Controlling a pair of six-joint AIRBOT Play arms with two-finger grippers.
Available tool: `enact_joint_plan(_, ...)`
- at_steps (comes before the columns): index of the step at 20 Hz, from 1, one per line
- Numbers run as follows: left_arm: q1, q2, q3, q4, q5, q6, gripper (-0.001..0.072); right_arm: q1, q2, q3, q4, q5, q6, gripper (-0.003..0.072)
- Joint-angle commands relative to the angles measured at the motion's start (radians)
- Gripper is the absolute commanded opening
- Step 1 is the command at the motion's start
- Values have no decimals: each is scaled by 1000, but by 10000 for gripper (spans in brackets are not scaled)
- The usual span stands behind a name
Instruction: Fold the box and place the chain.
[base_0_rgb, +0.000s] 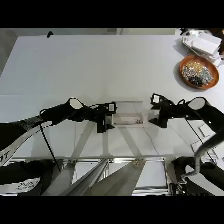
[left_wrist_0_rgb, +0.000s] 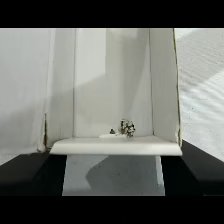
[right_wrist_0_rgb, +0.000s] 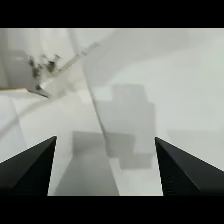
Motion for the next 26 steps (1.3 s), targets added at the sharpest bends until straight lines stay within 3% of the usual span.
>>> enact_joint_plan(1, 1, 1, 0, 0, 2, -1, 323, -23, 134, 1, -25, 33, 57, 629)
enact_joint_plan(2, 1, 1, 0, 0, 2, -1, 323, -23, 168, 1, 39, 57, 53, 525)
enact_joint_plan(3, 1, 1, 0, 0, 2, -1, 323, -19, 196, 1, 124, 84, 45, 330)
enact_joint_plan(4, 1, 1, 0, 0, 2, -1, 323, -7, 214, 1, 233, 109, 46, 82)
enact_joint_plan(5, 1, 1, 0, 0, 2, -1, 323, 12, 215, 0, 340, 117, 45, 14)
enact_joint_plan(9, 1, 1, 0, 0, 2, -1, 323, 155, 153, 0, 575, -118, 49, 13)
enact_joint_plan(13, 1, 1, 0, 0, 2, -1, 323, 266, 19, 1, 644, -435, 59, 13)
enact_joint_plan(16, 1, 1, 0, 0, 2, -1, 323, 270, -68, 1, 635, -549, 112, 13)
enact_joint_plan(20, 1, 1, 0, 0, 2, -1, 323, 270, -83, 0, 624, -525, 116, 13)
enact_joint_plan(24, 1, 1, 0, 0, 2, -1, 323, 270, -81, 1, 503, -488, 189, 13)
enact_joint_plan(26, 1, 1, 0, 0, 1, -1, 323, 270, -52, 4, 505, -426, 189, 13)
